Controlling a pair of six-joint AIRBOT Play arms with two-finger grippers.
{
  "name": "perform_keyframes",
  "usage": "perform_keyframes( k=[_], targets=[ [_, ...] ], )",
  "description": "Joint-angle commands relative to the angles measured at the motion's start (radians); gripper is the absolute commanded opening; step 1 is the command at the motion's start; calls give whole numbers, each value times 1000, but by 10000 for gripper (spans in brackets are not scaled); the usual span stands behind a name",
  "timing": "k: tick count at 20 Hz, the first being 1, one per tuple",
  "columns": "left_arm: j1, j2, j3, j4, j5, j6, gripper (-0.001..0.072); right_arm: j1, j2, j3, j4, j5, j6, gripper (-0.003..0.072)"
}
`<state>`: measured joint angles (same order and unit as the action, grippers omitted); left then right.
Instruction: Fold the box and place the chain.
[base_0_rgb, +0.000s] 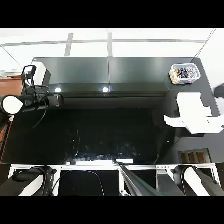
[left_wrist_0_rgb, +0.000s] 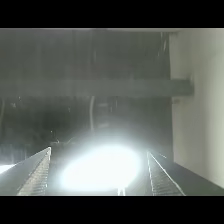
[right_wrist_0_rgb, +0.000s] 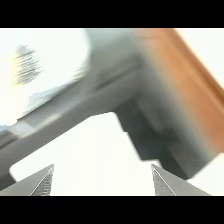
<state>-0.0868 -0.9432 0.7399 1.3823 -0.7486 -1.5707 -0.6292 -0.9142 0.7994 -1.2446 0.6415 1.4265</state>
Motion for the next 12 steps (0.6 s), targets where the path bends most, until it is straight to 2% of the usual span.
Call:
perform_keyframes(
  k=[1, 4, 8, 12],
  targets=[
    [-1, -29, 39, 19, 48, -34, 699, -261, -189, 154, 33, 156, -19, 714],
    [-1, -31, 39, 19, 84, -34, 699, -417, -428, 340, 315, 458, -249, 714],
    [-1, -35, 39, 19, 137, -34, 699, -467, -650, 530, 321, 565, -276, 713],
    [-1, -35, 38, 19, 140, -34, 699, -456, -840, 713, 208, 694, -312, 712]
  ],
)
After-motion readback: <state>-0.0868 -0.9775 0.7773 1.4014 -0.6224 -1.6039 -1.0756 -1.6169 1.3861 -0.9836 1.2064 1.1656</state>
